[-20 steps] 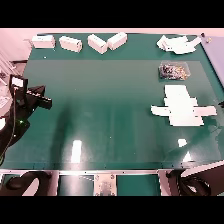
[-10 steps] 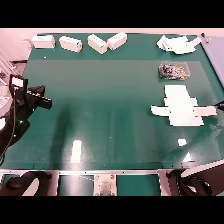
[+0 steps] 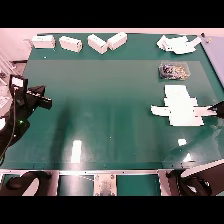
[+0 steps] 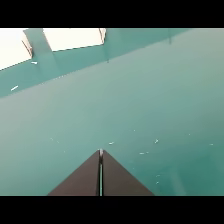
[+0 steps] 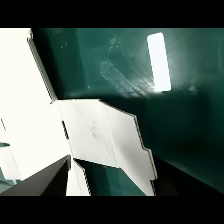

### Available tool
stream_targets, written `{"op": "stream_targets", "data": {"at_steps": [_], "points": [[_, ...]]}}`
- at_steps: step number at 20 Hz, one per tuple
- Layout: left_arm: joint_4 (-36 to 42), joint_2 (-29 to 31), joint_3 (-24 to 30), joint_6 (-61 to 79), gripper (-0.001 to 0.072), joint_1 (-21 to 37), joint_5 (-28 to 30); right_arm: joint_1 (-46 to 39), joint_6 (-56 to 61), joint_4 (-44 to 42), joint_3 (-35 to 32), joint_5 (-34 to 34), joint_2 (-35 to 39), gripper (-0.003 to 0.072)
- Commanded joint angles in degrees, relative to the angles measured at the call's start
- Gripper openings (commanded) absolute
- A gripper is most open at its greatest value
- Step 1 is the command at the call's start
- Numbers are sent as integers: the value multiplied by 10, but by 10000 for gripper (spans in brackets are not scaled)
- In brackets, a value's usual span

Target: Fold the box and place the chain.

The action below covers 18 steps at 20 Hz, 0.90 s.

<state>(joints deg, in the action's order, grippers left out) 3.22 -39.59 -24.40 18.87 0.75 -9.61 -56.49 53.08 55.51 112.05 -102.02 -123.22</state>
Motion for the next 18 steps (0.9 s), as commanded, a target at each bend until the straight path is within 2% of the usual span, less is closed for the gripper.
{"op": "stream_targets", "data": {"at_steps": [1, 3, 4, 5, 10, 12, 13, 14, 15, 18], "points": [[0, 0, 0, 0, 21, 0, 0, 7, -16, -2, -10, -18, -1, 570], [0, 0, 0, 0, 21, 0, 0, 13, -32, -4, -12, -21, -4, 558], [0, 1, 0, 0, 21, 0, 0, 17, -43, -4, -12, -23, -6, 469], [0, 0, 0, 0, 21, 0, 0, 21, -48, -4, -12, -28, -8, 435], [0, 0, 0, 0, 21, 0, 0, 47, -69, -8, -13, -32, -19, 397], [0, 0, 0, 0, 20, 0, 0, 59, -68, -8, -15, -35, -21, 327], [0, 0, 0, 0, 21, 0, 0, 63, -68, -8, -18, -35, -21, 246], [0, 0, 0, 0, 21, 0, 0, 68, -69, -8, -19, -35, -21, 122], [0, 0, 0, 0, 21, 0, 0, 71, -69, -8, -19, -35, -21, 33], [0, 0, 0, 0, 20, 0, 0, 77, -68, -22, -20, -37, -17, 12]]}}
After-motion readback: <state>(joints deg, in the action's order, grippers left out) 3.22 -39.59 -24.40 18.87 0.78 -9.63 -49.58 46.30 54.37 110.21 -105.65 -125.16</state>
